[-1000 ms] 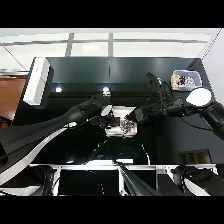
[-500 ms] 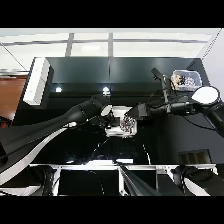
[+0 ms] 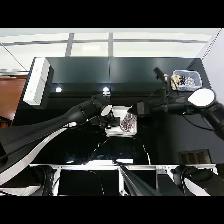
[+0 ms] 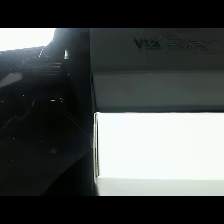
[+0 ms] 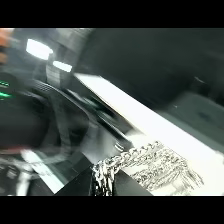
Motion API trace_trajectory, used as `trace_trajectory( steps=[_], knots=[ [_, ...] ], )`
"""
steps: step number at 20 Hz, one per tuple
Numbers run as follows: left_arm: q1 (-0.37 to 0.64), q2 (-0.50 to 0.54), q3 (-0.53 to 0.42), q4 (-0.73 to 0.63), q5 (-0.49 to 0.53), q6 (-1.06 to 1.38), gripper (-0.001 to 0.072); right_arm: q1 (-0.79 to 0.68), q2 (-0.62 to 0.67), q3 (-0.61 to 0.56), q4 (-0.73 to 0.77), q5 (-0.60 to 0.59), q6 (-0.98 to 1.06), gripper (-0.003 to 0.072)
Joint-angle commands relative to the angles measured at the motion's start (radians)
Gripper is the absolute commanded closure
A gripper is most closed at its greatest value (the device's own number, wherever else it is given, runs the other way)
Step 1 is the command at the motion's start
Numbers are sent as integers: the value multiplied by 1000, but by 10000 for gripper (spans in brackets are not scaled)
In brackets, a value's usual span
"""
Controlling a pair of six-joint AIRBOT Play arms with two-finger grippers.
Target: Fold the box and place the chain.
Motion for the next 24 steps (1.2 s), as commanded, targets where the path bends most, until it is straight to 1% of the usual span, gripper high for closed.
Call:
trace_trajectory(
  steps=[1,3,5,6,7,9,11,14,15,17,20,21,24],
  knots=[
    [1,0,0,0,1,0,683,58,-2,-54,-174,-107,91,670],
    [0,0,0,-1,0,0,683,76,-2,-58,-174,-169,91,669],
    [0,0,0,0,0,0,683,87,-2,-58,-173,-194,91,660],
    [1,0,0,0,0,0,683,86,-2,-58,-174,-189,92,481],
    [0,0,0,0,1,0,683,78,-1,-58,-175,-175,92,346],
    [1,0,0,0,-3,0,683,32,6,-50,-195,-114,92,343],
    [0,0,0,0,-4,0,683,-56,38,-48,-266,-69,92,343],
    [0,0,0,0,0,0,683,-219,106,-48,-513,-66,183,343],
    [1,0,0,0,3,-1,683,-264,114,-48,-559,-52,214,343],
    [0,0,0,0,-16,0,683,-319,115,-48,-567,-34,214,344],
    [7,0,0,-5,9,-43,683,-323,115,-48,-569,-40,215,343],
    [10,0,0,-27,16,-34,683,-322,115,-48,-569,-41,214,344],
    [13,0,0,-29,14,-33,682,-322,115,-48,-570,-48,215,343]
  ],
)
